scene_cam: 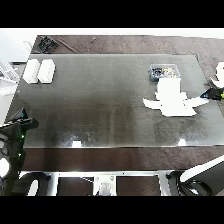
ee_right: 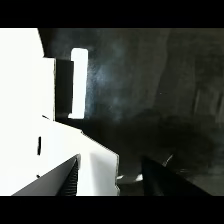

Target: Fold the box and place the chain.

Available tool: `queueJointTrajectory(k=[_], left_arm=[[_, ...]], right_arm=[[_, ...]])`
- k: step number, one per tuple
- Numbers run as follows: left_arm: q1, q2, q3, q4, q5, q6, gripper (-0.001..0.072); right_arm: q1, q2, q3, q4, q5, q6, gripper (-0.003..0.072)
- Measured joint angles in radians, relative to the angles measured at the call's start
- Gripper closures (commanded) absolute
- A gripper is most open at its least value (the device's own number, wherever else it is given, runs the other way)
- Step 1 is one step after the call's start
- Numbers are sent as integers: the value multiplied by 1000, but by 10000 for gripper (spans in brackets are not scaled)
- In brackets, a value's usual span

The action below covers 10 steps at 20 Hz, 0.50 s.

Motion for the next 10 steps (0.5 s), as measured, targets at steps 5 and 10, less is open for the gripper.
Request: queueJointTrajectory(k=[5,10], left_arm=[[0,0,0,0,0,0,689],[0,0,0,0,0,0,689]], right_arm=[[24,-22,6,6,66,2,270],[31,-26,6,8,112,3,414]])
